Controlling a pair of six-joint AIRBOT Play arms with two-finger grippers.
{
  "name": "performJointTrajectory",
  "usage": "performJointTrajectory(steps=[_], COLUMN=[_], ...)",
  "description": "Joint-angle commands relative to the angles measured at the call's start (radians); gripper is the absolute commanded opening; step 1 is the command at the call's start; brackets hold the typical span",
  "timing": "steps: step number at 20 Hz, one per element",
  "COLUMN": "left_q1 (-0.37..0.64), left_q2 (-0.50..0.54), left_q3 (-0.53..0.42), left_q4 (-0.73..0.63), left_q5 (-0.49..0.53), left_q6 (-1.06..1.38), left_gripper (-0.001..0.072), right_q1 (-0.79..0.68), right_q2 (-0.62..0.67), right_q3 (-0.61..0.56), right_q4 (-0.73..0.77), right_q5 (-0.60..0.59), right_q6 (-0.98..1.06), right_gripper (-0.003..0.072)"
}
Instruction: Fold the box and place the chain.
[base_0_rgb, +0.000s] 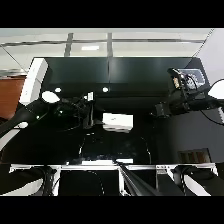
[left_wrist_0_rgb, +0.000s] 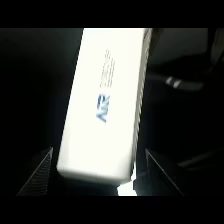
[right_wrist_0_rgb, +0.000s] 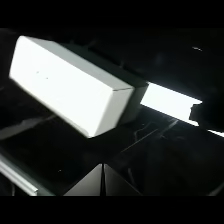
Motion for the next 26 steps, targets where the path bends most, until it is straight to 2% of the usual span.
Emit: performJointTrajectory(steps=[1, 5, 8, 11, 18, 21, 26], left_q1=[-0.061, -0.15, -0.156, -0.158, -0.158, -0.165, -0.19], left_q2=[-0.014, -0.163, -0.282, -0.324, -0.324, -0.324, -0.324], left_q3=[0.048, 0.226, 0.323, 0.334, 0.334, 0.334, 0.334], left_q4=[-0.074, 0.009, 0.053, 0.053, 0.061, 0.126, 0.134], left_q5=[0.024, 0.034, -0.064, -0.117, -0.118, -0.129, -0.132], left_q6=[-0.009, -0.113, -0.205, -0.227, -0.225, -0.227, -0.225], left_gripper=[0.0711, 0.071, 0.0711, 0.0711, 0.0711, 0.0711, 0.0713], right_q1=[-0.024, -0.024, -0.024, -0.024, -0.024, -0.024, -0.024], right_q2=[0.024, 0.024, 0.024, 0.024, 0.024, 0.024, 0.024], right_q3=[-0.008, -0.008, -0.008, -0.008, -0.008, -0.008, -0.008], right_q4=[-0.035, -0.031, -0.032, -0.032, -0.032, -0.032, -0.032], right_q5=[-0.045, -0.071, -0.07, -0.07, -0.072, -0.075, -0.08], right_q6=[0.029, 0.037, 0.039, 0.039, 0.039, 0.039, 0.039], right_gripper=[0.0014, 0.0014, 0.0015, 0.0015, 0.0015, 0.0015, 0.0014])
